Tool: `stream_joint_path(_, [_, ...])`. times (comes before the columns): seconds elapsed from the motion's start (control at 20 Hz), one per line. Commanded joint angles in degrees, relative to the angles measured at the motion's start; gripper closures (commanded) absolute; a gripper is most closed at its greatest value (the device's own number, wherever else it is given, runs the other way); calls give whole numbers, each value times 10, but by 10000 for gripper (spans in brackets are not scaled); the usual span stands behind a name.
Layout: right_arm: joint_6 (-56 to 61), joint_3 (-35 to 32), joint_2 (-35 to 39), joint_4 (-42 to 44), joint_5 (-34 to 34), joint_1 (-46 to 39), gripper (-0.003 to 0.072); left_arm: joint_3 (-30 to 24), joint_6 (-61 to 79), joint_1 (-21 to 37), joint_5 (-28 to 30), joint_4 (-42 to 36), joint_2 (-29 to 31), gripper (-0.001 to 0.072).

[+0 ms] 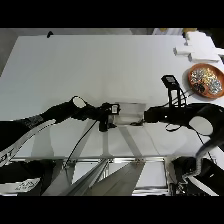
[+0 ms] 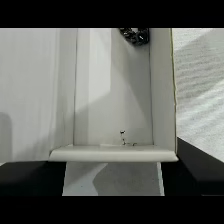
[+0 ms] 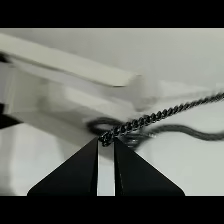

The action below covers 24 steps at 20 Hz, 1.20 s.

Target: Fold the box and place the chain.

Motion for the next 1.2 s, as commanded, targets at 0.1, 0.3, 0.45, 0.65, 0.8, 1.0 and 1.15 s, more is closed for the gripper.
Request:
stream_joint_path(0.1, [-1,0,25,61,-135,98,671,0,0,0,0,0,0,437])
stream_joint_path(0.3, [-1,0,-12,67,-175,135,671,0,0,0,0,0,0,437])
stream_joint_path(0.45, [0,0,-48,33,-170,135,671,0,0,0,0,0,0,437])
stream_joint_path(0.65, [3,0,-103,-16,-139,134,595,0,0,0,0,0,0,437])
stream_joint_path(0.8, [-5,29,-107,-36,-100,101,448,0,0,0,0,0,0,437])
stream_joint_path(1.0, [-48,147,-107,-78,-9,11,434,0,0,0,0,0,0,437])
stream_joint_path(1.15, [-49,173,-112,-117,2,-88,591,0,0,0,0,0,0,437])
